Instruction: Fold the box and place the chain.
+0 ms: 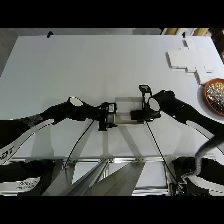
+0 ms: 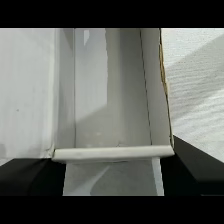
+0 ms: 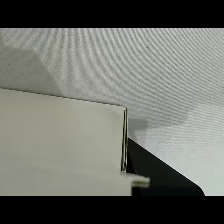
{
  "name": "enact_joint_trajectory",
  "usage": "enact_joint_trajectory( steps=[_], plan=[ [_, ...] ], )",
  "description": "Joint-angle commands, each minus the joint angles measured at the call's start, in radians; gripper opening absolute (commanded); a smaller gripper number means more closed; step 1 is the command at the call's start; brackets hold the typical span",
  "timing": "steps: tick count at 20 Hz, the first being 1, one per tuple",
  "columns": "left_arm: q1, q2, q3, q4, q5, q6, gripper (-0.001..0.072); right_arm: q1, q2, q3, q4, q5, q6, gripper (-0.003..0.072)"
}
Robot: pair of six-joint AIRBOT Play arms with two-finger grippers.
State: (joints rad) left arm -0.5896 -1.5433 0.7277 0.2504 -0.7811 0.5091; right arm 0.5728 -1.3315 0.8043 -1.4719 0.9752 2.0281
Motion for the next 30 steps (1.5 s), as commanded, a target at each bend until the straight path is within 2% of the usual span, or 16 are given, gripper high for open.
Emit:
enact_joint_trajectory(
  steps=[1,8,11,16,17,20,21,24,27,29,30],
  plan=[
    [0.0,0.001,0.0,0.0,-0.001,0.0,0.0135,-0.001,-0.001,0.0,-0.039,-0.007,0.018,0.0232],
    [0.0,0.001,0.0,0.0,-0.001,-0.001,0.0135,0.0,-0.043,0.0,-0.034,0.038,0.018,0.0215],
    [0.0,0.001,0.0,0.0,-0.001,0.0,0.0135,0.0,-0.042,0.0,-0.034,0.035,0.018,0.0026],
    [0.0,0.001,0.0,0.0,-0.001,-0.001,0.0135,0.0,-0.039,0.0,-0.034,0.035,0.014,0.0024],
    [0.0,0.001,0.0,0.0,-0.001,-0.001,0.0135,-0.001,-0.033,0.0,-0.034,0.03,0.014,0.0043],
    [0.0,0.001,0.0,0.0,-0.001,0.0,0.0135,-0.001,0.005,0.0,-0.035,0.005,0.008,0.032],
    [0.0,0.001,0.0,0.001,-0.001,-0.001,0.0135,-0.001,0.026,0.0,-0.035,0.0,-0.002,0.0356],
    [0.0,0.001,0.0,0.0,-0.001,0.0,0.0135,-0.001,0.106,0.0,-0.04,0.015,-0.113,0.0365],
    [0.0,0.001,0.0,0.0,-0.001,0.0,0.0135,-0.002,0.219,0.0,-0.076,0.141,-0.319,0.0365],
    [0.0,0.001,0.0,0.001,-0.001,-0.001,0.0135,-0.002,0.317,0.005,-0.175,0.201,-0.362,0.0356],
    [0.0,0.001,0.0,0.0,-0.001,0.0,0.0135,-0.009,0.36,0.023,-0.26,0.228,-0.357,0.0313]
  ],
)
